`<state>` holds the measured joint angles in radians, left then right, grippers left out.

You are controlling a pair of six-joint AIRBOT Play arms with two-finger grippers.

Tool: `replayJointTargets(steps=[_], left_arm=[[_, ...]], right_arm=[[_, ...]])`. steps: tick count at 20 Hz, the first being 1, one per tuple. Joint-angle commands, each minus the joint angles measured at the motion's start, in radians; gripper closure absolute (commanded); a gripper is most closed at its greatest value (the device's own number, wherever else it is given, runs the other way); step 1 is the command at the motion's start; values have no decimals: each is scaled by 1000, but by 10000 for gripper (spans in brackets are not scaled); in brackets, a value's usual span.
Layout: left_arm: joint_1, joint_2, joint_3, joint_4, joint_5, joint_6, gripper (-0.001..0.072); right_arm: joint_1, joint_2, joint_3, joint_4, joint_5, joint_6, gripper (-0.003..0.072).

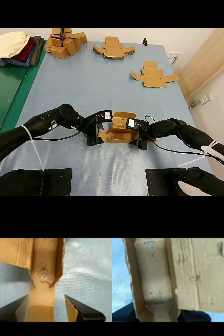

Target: Fold the box.

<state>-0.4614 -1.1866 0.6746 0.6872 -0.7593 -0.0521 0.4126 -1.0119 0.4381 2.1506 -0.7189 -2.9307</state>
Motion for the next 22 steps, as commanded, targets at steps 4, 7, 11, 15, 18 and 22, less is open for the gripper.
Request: replayJointTargets(steps=[4, 7, 11, 15, 18, 22], left_arm=[[-59, -72, 21, -111, 78, 102, 250], [-69, -85, 45, -112, 76, 101, 507], [-87, -86, 47, -142, 100, 110, 547], [-121, -114, 47, -254, 147, 182, 547], [-131, -124, 47, -261, 148, 193, 514], [-129, -124, 47, -261, 145, 191, 232]], right_arm=[[0, -1, -1, 0, 1, 0, 114], [0, -1, -1, 0, 1, 0, 115], [0, -1, -1, 0, 0, 0, 114], [0, -1, -1, 0, 1, 0, 115], [0, -1, -1, 0, 1, 0, 114], [0, -1, -1, 0, 1, 0, 115]])
